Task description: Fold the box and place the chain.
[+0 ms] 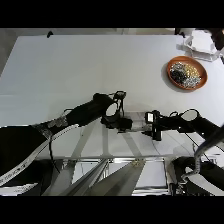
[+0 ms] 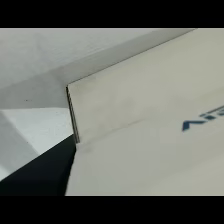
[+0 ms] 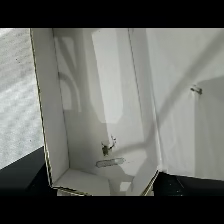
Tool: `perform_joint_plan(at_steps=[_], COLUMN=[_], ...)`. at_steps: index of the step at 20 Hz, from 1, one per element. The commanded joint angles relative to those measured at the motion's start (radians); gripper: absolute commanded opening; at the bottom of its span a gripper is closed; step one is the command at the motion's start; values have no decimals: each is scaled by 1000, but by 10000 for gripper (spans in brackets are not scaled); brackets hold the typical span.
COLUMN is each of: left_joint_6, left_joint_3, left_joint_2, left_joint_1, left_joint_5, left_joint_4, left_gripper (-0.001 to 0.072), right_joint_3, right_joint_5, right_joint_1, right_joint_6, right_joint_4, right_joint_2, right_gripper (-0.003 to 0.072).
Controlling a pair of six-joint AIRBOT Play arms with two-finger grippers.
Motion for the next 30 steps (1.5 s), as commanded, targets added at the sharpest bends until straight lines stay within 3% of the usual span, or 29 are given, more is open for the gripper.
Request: perform_joint_plan(at_steps=[1, 5, 8, 14, 20, 24, 25, 27, 30], left_joint_6=[-100, -204, -246, -254, -276, -286, -286, -286, -312], left_joint_3=[35, 35, 37, 116, 116, 116, 116, 114, 111], left_joint_2=[-32, -32, -33, -88, -95, -97, -100, -110, -122], left_joint_1=[-14, -9, -8, -1, -5, -21, -24, -34, -48], left_joint_5=[-35, -90, -76, -100, -198, -168, -167, -167, -159], left_joint_4=[45, 69, 75, 62, 116, 125, 121, 121, 122], left_gripper=[311, 311, 310, 306, 306, 217, 116, 25, 3], right_joint_3=[0, 0, 0, 0, 0, 0, 0, 0, 0], right_joint_5=[0, 0, 0, 0, 0, 0, 0, 0, 0], right_joint_1=[0, 0, 0, 0, 0, 0, 0, 0, 0], right_joint_6=[0, 0, 1, 0, 0, 0, 0, 0, 1], right_joint_4=[0, 0, 0, 0, 0, 0, 0, 0, 0], right_joint_2=[1, 1, 1, 1, 1, 1, 1, 1, 1], right_gripper=[320, 320, 320, 320, 320, 320, 320, 320, 320])
